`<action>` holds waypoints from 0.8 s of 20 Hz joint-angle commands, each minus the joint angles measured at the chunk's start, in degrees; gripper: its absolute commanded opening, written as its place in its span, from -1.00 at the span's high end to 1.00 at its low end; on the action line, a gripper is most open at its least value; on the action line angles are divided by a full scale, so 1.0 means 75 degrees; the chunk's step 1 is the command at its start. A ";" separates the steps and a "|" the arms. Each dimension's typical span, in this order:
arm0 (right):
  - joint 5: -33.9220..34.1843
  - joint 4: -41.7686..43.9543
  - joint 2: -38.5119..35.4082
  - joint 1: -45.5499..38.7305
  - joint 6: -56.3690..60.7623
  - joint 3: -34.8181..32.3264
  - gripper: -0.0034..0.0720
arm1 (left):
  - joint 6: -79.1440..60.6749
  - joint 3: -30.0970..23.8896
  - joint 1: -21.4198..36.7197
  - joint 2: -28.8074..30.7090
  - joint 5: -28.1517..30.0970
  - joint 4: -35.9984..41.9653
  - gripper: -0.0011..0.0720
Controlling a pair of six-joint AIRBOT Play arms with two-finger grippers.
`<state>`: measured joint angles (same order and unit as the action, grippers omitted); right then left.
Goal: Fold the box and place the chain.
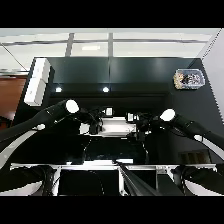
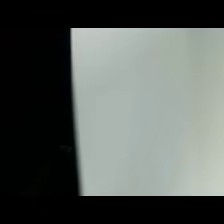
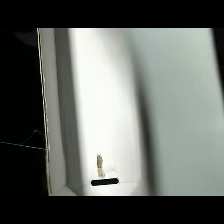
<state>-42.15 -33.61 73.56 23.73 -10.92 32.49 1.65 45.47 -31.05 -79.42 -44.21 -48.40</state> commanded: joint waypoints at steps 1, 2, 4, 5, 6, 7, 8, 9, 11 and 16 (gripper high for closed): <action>-0.0009 -0.0012 0.0006 0.0003 0.0003 0.0003 -0.13 | 0.1169 0.0297 0.0085 0.0495 -0.0154 -0.0822 -0.98; -0.0009 -0.0012 0.0006 0.0003 0.0003 0.0003 -0.13 | 0.1705 0.0423 0.0154 0.0796 -0.0335 -0.1492 -0.98; -0.0006 -0.0012 0.0006 0.0003 0.0003 0.0003 -0.13 | 0.3063 0.0577 0.0344 0.1466 -0.0822 -0.2894 -0.97; -0.0006 -0.0009 0.0006 0.0003 0.0006 0.0003 -0.12 | 0.3876 0.0600 0.0475 0.1786 -0.1189 -0.3445 -0.94; -0.0006 -0.0009 0.0006 0.0003 0.0006 0.0003 -0.12 | 0.4800 0.0600 0.0644 0.2060 -0.1635 -0.3867 -0.88; -0.0006 -0.0009 0.0006 0.0003 0.0006 0.0003 -0.12 | 0.5747 0.0600 0.0825 0.2226 -0.2005 -0.3984 -0.84; -0.0006 -0.0009 0.0006 0.0003 0.0006 0.0003 -0.12 | 0.6991 0.0600 0.1005 0.2302 -0.2361 -0.3832 -0.26; -0.0009 -0.0009 0.0006 0.0003 0.0003 0.0003 -0.13 | 0.7851 0.0592 0.1172 0.2288 -0.2888 -0.3401 0.87; -0.0009 -0.0009 0.0006 0.0003 0.0003 0.0003 -0.12 | 0.7775 0.0449 0.1320 0.2244 -0.3678 -0.1778 0.90; -0.0006 -0.0003 0.0006 0.0003 0.0006 0.0003 -0.12 | 0.4293 -0.1020 0.0874 0.2119 -0.0058 0.4628 0.90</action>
